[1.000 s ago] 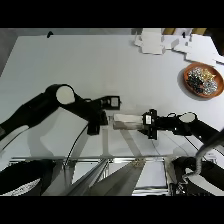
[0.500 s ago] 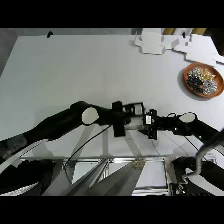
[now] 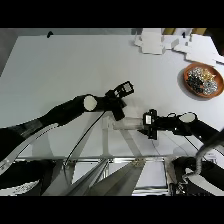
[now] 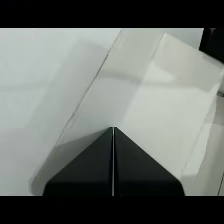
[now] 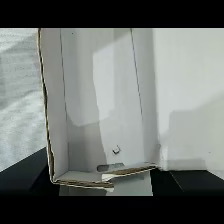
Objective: Fold the box and place the chain.
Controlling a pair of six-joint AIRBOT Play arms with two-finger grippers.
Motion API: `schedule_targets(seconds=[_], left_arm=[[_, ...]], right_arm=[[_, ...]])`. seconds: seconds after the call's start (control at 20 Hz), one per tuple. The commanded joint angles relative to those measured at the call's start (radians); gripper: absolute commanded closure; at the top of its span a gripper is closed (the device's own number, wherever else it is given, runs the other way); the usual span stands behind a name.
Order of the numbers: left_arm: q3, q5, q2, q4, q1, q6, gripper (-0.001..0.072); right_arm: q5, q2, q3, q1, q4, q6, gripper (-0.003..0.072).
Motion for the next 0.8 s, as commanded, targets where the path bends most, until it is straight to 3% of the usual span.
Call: schedule_targets(seconds=[0.0,0.3,0.45,0.75], left_arm=[[0.000,-0.068,-0.039,-0.047,0.015,0.052,0.0706],[0.000,-0.345,0.137,0.192,0.060,-0.013,0.0705],[0.000,-0.453,0.166,0.272,0.064,-0.050,0.0705],[-0.034,-0.463,0.150,0.295,0.071,-0.042,0.0705]], right_arm=[[-0.002,0.000,0.000,0.000,-0.001,0.000,0.0274],[-0.002,0.000,0.000,0.000,-0.001,0.000,0.0274],[-0.002,0.000,0.000,0.000,-0.001,0.000,0.0274],[-0.002,0.000,0.000,0.000,-0.001,0.000,0.0274]])
